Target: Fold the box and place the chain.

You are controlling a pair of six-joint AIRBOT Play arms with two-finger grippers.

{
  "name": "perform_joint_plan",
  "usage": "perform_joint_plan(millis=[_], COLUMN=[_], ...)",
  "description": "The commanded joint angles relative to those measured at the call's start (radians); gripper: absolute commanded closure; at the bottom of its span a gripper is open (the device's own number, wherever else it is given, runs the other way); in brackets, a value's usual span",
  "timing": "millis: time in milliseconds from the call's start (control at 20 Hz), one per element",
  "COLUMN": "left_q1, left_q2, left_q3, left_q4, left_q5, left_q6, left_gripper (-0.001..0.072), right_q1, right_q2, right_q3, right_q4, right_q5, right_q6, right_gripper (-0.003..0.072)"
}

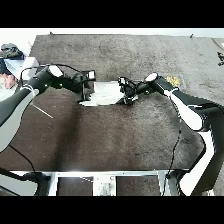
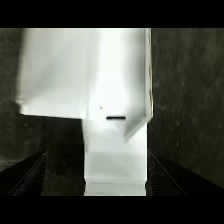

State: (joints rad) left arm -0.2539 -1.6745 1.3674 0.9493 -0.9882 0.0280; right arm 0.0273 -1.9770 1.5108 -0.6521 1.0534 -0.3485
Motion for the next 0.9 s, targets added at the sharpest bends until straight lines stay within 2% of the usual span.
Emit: perform_joint_plan(millis=[0,450,500,550,650,700,750,800,850], left_q1=[-0.038,-0.051,-0.051,-0.051,-0.051,-0.051,-0.051,-0.051,-0.051], left_q2=[-0.021,-0.058,-0.058,-0.058,-0.058,-0.059,-0.063,-0.071,-0.079], left_q3=[-0.003,-0.003,-0.003,-0.003,-0.003,-0.004,-0.003,-0.003,-0.003], left_q4=[0.076,0.058,0.058,0.058,0.058,0.058,0.058,0.058,0.058], left_q5=[0.022,0.036,0.034,0.031,0.035,0.033,0.033,0.032,0.033], left_q6=[-0.003,-0.052,-0.057,-0.058,-0.080,-0.084,-0.084,-0.085,-0.093], left_gripper=[-0.0011,-0.0007,0.0119,0.0176,0.0179,0.0283,0.0343,0.0344,0.0435], right_q1=[0.000,0.000,0.000,0.001,0.000,0.000,0.000,0.001,0.000], right_q2=[0.000,0.000,0.000,0.000,0.000,0.000,0.000,0.000,0.000], right_q3=[0.000,0.000,0.000,0.000,0.000,0.000,0.000,0.000,0.000], right_q4=[0.001,0.001,0.001,0.001,0.001,0.001,0.001,0.001,0.001], right_q5=[0.001,0.001,0.001,0.001,0.001,0.001,0.001,0.001,0.000], right_q6=[0.001,0.001,0.001,0.001,0.001,0.001,0.001,0.001,0.001], right_gripper=[0.0149,0.0149,0.0149,0.0149,0.0149,0.0149,0.0148,0.0149,0.0149])
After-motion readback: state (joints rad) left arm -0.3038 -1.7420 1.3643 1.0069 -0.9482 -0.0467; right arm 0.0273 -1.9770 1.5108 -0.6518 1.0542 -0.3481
